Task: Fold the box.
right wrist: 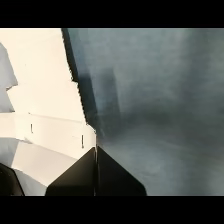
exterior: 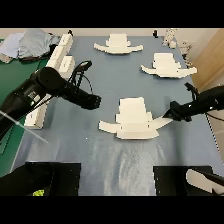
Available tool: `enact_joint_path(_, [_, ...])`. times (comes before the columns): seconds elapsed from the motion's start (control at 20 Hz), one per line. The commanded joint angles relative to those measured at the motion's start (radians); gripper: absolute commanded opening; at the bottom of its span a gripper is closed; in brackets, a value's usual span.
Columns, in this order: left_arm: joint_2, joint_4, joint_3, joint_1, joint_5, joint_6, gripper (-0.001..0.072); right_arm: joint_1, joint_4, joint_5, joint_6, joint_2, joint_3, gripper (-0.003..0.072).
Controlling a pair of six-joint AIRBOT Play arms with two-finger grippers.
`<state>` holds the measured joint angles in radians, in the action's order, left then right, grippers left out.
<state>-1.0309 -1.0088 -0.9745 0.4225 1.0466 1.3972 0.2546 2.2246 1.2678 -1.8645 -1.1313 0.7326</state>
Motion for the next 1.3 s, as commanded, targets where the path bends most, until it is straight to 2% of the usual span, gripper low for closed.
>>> enact_joint_path(0.0, [0.111, 0.001, 0.116, -0.006, 0.039, -0.001, 0.0014, -0.126, -0.027, -0.135, 0.151, 0.187, -0.201, 0.0001])
enact_joint_path(0.05, [0.134, 0.003, 0.146, -0.006, 0.038, 0.003, 0.0015, -0.146, -0.031, -0.139, 0.178, 0.203, -0.226, 0.0009])
enact_joint_path(0.15, [0.153, 0.014, 0.177, -0.006, 0.046, 0.011, 0.0016, -0.157, -0.029, -0.116, 0.191, 0.195, -0.24, 0.024])
enact_joint_path(0.35, [0.153, 0.015, 0.177, -0.006, 0.044, 0.01, 0.0019, -0.157, -0.029, -0.049, 0.208, 0.149, -0.237, 0.0238])
enact_joint_path(0.4, [0.153, 0.017, 0.177, -0.006, 0.046, 0.009, 0.0111, -0.157, -0.028, -0.041, 0.208, 0.132, -0.237, 0.0225])
enact_joint_path(0.45, [0.153, 0.019, 0.177, -0.006, 0.046, 0.01, 0.0379, -0.157, -0.028, -0.038, 0.205, 0.119, -0.237, 0.022])
enact_joint_path(0.5, [0.153, 0.022, 0.177, -0.006, 0.045, 0.01, 0.0465, -0.157, -0.025, -0.037, 0.19, 0.109, -0.237, 0.0199])
enact_joint_path(0.55, [0.153, 0.022, 0.177, -0.006, 0.044, 0.01, 0.0465, -0.157, -0.012, -0.038, 0.149, 0.103, -0.237, 0.0072])
enact_joint_path(0.6, [0.153, 0.021, 0.177, -0.006, 0.036, 0.01, 0.0409, -0.157, 0.001, -0.042, 0.105, 0.102, -0.237, 0.0004])
enact_joint_path(0.65, [0.153, 0.021, 0.177, -0.006, 0.019, 0.008, 0.0313, -0.158, 0.008, -0.047, 0.076, 0.103, -0.237, 0.0003])
enact_joint_path(0.75, [0.147, 0.013, 0.177, -0.007, -0.019, 0.005, 0.0294, -0.166, 0.009, -0.048, 0.029, 0.117, -0.24, 0.0002])
enact_joint_path(0.8, [0.138, 0.01, 0.177, -0.014, -0.016, 0.005, 0.0296, -0.19, 0.007, -0.049, 0.004, 0.147, -0.253, 0.0001])
enact_joint_path(0.85, [0.119, 0.01, 0.177, -0.03, -0.004, 0.003, 0.037, -0.222, 0.005, -0.057, -0.006, 0.188, -0.27, 0.0001])
enact_joint_path(0.9, [0.095, 0.012, 0.177, -0.051, 0.011, -0.005, 0.0482, -0.265, -0.002, -0.081, -0.007, 0.245, -0.293, 0.0001])
enact_joint_path(1.0, [0.024, 0.055, 0.177, -0.109, 0.034, -0.069, 0.0487, -0.344, -0.016, -0.149, -0.001, 0.354, -0.323, 0.0001])
enact_joint_path(1.1, [-0.064, 0.168, 0.177, -0.18, 0.048, -0.171, 0.0487, -0.394, -0.027, -0.213, 0.037, 0.422, -0.34, 0.0])
enact_joint_path(1.25, [-0.194, 0.38, 0.176, -0.257, 0.062, -0.367, 0.0486, -0.427, -0.026, -0.224, 0.043, 0.422, -0.342, 0.0])
